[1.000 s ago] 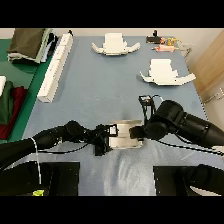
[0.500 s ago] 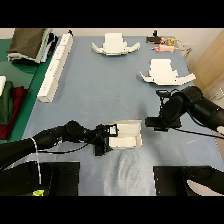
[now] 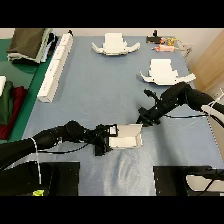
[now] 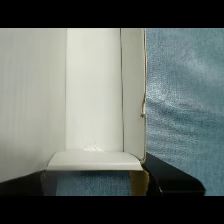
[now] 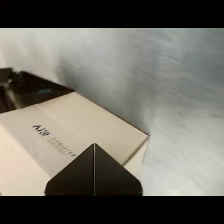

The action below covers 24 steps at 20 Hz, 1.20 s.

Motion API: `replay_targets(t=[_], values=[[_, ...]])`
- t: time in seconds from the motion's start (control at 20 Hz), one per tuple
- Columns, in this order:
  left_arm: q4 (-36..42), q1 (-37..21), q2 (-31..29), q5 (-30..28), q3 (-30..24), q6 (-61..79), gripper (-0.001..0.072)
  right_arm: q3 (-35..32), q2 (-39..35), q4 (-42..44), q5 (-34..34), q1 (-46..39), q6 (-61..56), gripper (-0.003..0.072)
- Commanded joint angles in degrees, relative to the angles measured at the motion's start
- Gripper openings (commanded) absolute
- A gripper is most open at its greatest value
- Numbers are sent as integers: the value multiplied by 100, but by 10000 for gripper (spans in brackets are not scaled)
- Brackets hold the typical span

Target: Fold the box.

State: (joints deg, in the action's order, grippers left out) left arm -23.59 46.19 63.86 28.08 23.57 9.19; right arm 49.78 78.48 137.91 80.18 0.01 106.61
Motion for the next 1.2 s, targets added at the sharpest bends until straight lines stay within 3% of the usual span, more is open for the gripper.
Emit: replay_targets(t=[0.0, 0.35, 0.8, 1.0, 1.05, 1.15], values=[[0, 2, -2, 0, 0, 0, 540, 136, 157, 448, 433, 44, 1327, 2], [0, 2, -2, 2, 0, 0, 540, 63, -334, 66, 496, 160, 2044, 2], [0, 2, -2, 0, 0, 0, 540, -1744, -2677, -999, -2771, 1709, 2140, 3], [0, 2, -2, 0, 0, 0, 540, -2127, -3440, -1193, -3383, 2304, 2260, 3], [0, 2, -2, 0, 0, 0, 540, -2122, -3528, -1191, -3386, 2428, 2444, 55], [0, 2, -2, 0, 0, 0, 540, -2120, -3620, -1191, -3377, 2647, 2857, 346]])
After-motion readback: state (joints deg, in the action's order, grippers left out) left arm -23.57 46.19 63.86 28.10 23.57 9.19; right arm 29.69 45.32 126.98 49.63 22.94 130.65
